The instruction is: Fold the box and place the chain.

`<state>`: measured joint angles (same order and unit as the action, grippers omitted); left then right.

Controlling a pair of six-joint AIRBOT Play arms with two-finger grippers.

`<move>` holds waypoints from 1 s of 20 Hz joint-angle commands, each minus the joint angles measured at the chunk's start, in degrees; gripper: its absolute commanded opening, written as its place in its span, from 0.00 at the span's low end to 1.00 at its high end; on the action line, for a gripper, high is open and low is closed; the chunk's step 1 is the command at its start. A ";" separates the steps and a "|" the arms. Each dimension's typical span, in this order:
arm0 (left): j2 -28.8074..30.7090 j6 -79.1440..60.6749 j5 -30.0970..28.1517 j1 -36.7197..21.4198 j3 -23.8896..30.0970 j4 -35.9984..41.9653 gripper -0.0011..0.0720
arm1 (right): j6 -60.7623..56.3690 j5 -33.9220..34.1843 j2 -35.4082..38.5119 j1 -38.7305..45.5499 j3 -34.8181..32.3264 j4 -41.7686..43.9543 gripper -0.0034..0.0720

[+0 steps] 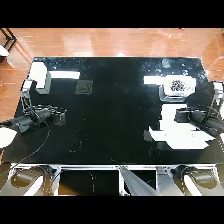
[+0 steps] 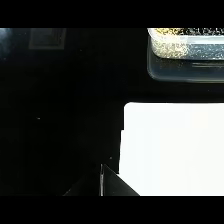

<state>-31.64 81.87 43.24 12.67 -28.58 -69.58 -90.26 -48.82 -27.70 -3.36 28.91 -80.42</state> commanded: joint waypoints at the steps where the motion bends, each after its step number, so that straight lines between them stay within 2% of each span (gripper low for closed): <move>1: 0.07 0.00 -0.07 0.02 0.04 0.00 0.04 | -0.02 2.71 0.07 0.02 -0.04 0.02 0.07; 2: 0.00 0.04 -0.72 0.04 0.04 0.26 0.04 | -0.02 3.80 0.04 0.02 -0.04 0.00 0.07; 3: -0.11 0.02 -2.12 0.04 0.02 0.85 0.04 | -0.02 4.15 0.04 0.04 -0.04 -0.04 0.17; 4: -0.31 0.02 -4.37 0.04 0.02 1.55 0.04 | -0.02 3.82 0.04 0.04 -0.04 -0.24 0.61; 5: -0.48 0.02 -6.73 0.07 0.02 1.70 0.04 | 0.09 3.02 0.04 0.04 -0.04 -0.35 0.97; 10: -1.20 0.02 -15.02 0.11 0.02 2.62 0.04 | 0.00 -1.25 0.04 0.04 -0.04 -0.44 0.98; 12: -1.51 -0.02 -16.39 0.13 0.02 2.75 0.06 | 0.04 -2.49 0.04 0.04 -0.04 1.64 0.98; 13: -1.92 -0.42 -16.48 0.13 0.00 2.73 0.35 | 0.20 -2.93 0.04 0.04 -0.04 1.75 0.98; 14: -2.38 -0.48 -15.34 0.13 0.00 2.71 0.88 | 0.04 -4.11 0.02 0.20 0.00 0.24 0.98; 17: -3.32 -0.50 -10.91 0.13 -0.02 2.73 0.88 | -6.47 -12.04 -1.38 4.83 1.09 -11.23 0.98; 20: -3.41 -0.46 -9.99 0.13 -0.02 2.78 0.88 | -6.25 -16.09 -4.92 15.89 5.01 -21.18 0.98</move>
